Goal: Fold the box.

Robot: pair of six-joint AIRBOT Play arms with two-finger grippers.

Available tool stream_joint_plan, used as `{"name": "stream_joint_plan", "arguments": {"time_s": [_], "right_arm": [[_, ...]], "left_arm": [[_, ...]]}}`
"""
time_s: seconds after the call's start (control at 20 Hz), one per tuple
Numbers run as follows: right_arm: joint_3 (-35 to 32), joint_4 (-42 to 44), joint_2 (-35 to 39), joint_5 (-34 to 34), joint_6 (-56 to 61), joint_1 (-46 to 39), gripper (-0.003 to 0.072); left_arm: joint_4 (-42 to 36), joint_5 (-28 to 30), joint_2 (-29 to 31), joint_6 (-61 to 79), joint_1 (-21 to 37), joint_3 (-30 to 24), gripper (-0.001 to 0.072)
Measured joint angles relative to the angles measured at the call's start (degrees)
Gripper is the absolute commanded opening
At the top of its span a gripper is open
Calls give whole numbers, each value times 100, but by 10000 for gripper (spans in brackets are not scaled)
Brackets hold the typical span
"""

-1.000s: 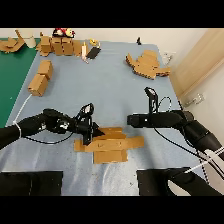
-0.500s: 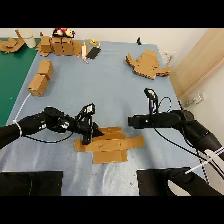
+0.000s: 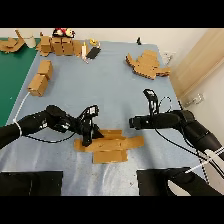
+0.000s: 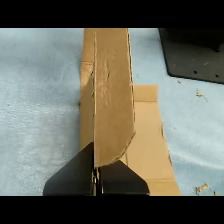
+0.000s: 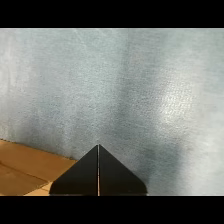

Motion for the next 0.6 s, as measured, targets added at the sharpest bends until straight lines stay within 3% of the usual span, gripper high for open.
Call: {"name": "stream_joint_plan", "arguments": {"time_s": [0.4,0.6], "right_arm": [[0,-188,20,-149,0,31,4],[-2,-697,236,-372,374,407,4]], "left_arm": [[289,90,-7,-372,-15,39,13],[337,81,-4,-538,-11,39,13]]}}
